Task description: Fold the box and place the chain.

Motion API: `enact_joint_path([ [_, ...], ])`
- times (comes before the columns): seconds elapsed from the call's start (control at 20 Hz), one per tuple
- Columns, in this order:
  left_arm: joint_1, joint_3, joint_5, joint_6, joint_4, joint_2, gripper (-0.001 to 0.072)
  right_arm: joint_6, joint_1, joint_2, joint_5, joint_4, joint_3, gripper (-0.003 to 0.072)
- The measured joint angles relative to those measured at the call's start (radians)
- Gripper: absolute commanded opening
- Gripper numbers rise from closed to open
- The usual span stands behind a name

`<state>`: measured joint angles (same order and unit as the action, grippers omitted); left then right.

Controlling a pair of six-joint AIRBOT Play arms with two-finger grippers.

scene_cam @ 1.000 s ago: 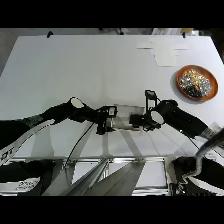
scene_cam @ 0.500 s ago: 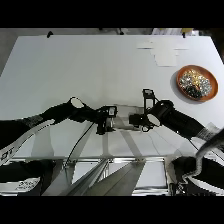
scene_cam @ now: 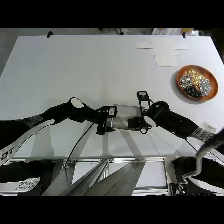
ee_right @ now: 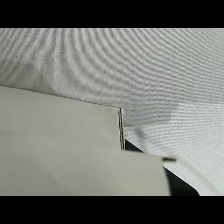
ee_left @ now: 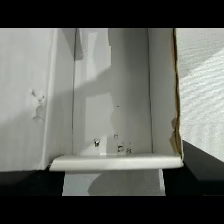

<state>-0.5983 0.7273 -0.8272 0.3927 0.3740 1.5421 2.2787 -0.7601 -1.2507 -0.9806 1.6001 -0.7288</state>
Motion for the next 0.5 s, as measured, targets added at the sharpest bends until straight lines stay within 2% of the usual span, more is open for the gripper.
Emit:
enact_joint_path([
  [0.1,0.0,0.0,0.0,0.0,0.0,0.0,0.036,-0.016,0.0,-0.001,0.0,0.0,0.0,0.0126],
  [0.15,0.0,0.0,0.0,0.0,0.0,0.0,0.036,-0.021,0.0,-0.002,-0.001,0.002,0.0,0.0052],
  [0.2,0.0,0.0,0.0,-0.006,-0.003,0.0,0.036,-0.016,0.0,-0.002,-0.002,-0.001,0.0,0.0018],
  [0.35,0.0,0.0,0.0,-0.003,-0.003,0.0,0.036,-0.013,0.0,-0.002,-0.001,0.002,0.0,0.0025],
  [0.45,0.0,0.0,0.0,0.003,0.002,0.0,0.036,0.031,0.0,-0.002,0.0,0.004,0.0,0.0164],
  [0.5,0.0,0.0,0.0,0.004,0.002,0.0,0.036,0.067,-0.001,-0.002,0.006,0.001,0.0,0.0167],
])
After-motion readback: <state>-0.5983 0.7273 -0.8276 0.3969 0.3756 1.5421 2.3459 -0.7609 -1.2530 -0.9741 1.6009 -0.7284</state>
